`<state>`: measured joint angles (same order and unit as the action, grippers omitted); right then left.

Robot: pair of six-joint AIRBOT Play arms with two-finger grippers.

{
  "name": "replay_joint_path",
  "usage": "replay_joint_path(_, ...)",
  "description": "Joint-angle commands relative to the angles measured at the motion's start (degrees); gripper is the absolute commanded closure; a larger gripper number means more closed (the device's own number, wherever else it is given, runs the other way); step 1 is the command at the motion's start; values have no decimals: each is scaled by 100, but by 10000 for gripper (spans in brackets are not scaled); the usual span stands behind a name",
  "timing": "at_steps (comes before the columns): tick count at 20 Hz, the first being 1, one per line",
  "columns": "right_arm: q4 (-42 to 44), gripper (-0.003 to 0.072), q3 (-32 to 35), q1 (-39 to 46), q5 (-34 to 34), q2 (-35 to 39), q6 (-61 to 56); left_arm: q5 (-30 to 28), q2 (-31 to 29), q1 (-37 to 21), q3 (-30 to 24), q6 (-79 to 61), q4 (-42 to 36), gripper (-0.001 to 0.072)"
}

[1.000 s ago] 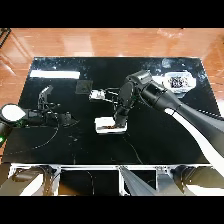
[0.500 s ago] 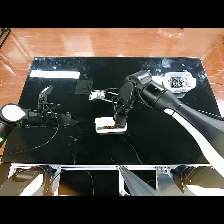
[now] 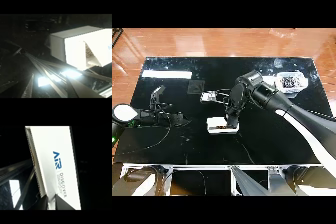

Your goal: Fold the box and place the chain.

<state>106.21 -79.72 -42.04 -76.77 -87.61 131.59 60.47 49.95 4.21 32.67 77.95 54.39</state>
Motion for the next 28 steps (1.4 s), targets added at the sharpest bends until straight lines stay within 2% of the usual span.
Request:
replay_joint_path(1, -15, 583, -2, -4, 2, -4, -4, 4, 2, -4, 4, -4, 0, 201)
replay_joint_path(4, -15, 546, -2, -4, 4, -4, -4, 4, 2, -4, 4, -2, 0, 201)
replay_joint_path(28, 90, 544, 0, -129, -22, -101, -4, 11, 2, -4, 4, -2, 0, 201)
